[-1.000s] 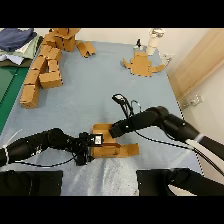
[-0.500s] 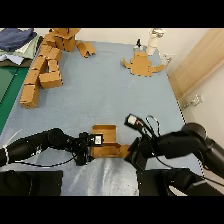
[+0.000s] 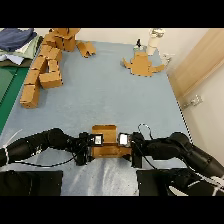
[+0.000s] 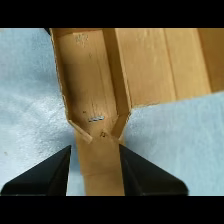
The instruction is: Fold the box.
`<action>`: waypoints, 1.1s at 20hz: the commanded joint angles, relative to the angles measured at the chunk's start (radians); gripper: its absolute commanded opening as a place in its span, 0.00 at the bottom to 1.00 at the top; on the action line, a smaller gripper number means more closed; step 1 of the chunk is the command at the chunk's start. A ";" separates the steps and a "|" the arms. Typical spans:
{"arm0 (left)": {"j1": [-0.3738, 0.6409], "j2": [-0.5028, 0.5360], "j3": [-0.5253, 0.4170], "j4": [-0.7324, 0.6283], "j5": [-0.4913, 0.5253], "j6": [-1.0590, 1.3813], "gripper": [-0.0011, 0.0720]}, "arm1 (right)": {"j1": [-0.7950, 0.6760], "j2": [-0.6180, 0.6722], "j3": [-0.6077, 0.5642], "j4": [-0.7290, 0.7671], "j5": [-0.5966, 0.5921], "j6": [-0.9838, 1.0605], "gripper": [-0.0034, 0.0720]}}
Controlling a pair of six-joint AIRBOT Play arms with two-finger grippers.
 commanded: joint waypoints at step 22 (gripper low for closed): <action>0.000 0.000 0.000 0.000 0.000 0.000 0.72 | 0.078 -0.198 -0.008 0.215 0.223 -0.290 0.64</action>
